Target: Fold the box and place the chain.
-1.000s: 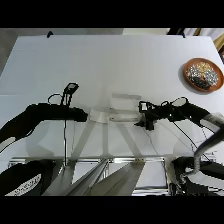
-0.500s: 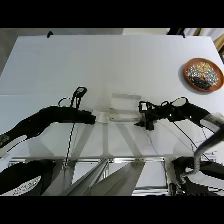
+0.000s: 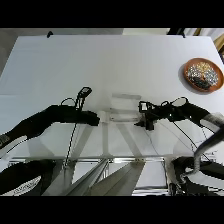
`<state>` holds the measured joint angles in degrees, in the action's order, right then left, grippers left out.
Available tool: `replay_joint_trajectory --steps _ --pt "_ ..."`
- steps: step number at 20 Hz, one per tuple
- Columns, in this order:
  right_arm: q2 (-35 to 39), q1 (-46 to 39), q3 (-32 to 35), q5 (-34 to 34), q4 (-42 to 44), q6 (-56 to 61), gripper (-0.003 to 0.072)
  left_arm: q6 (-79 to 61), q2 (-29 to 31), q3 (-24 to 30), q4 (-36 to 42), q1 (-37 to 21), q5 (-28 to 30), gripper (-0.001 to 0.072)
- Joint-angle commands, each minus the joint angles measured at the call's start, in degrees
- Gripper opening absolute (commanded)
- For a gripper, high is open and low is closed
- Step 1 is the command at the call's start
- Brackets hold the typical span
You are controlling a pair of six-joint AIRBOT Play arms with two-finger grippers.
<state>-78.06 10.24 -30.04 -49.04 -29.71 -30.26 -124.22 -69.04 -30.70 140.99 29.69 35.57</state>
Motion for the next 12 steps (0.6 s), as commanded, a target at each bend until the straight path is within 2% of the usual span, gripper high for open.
replay_joint_trajectory --steps 1,3,8,9,10,11,12 --pt "-0.04 0.04 -0.07 0.00 0.00 0.00 0.0317 -5.51 0.48 -2.40 3.87 0.00 2.99 0.0059" --pt "-0.04 0.04 -0.07 -0.02 0.00 0.00 0.0317 -5.49 0.24 -3.63 4.57 -0.09 3.76 0.0196" --pt "-0.04 0.04 -0.07 -0.02 0.00 0.00 0.0317 -5.42 0.24 -4.31 6.23 -0.44 4.85 0.0236" --pt "-0.04 0.04 -0.07 -0.02 0.00 0.00 0.0317 -5.38 0.24 -4.31 6.97 -0.37 4.94 0.0321" --pt "-0.04 0.04 -0.07 -0.02 0.00 0.00 0.0317 -4.74 0.24 -4.31 7.80 -0.37 4.68 0.0455" --pt "-0.04 0.04 -0.07 -0.02 0.00 0.00 0.0317 -3.63 0.24 -4.31 8.13 -0.37 4.28 0.0494" --pt "-0.04 0.04 -0.07 -0.02 0.00 0.00 0.0317 -2.82 0.22 -4.31 8.13 -0.37 4.04 0.0493"
